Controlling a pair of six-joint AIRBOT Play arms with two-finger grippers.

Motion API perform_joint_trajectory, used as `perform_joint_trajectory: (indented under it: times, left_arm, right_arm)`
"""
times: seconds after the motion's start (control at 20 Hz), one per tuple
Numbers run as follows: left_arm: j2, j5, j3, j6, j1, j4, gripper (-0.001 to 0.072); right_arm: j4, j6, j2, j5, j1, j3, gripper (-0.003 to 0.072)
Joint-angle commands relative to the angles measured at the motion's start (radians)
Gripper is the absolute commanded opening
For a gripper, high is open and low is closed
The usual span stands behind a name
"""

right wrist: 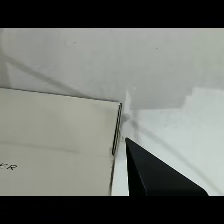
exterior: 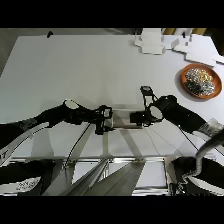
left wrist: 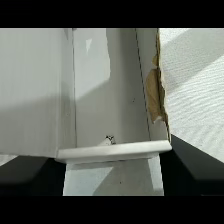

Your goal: Fold the box and place the chain.

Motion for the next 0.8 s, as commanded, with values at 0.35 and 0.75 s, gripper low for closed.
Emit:
perform_joint_trajectory:
  times: [0.35,0.75]
  left_arm:
    - [0.001,-0.002,0.0,0.0,0.0,0.001,0.0171]
    - [0.001,-0.002,0.0,0.0,0.0,0.001,0.0171]
  right_arm:
    - [-0.04,0.001,-0.029,0.007,0.0,0.0,0.0284]
    - [-0.006,0.0,-0.069,-0.011,0.0,-0.002,0.0283]
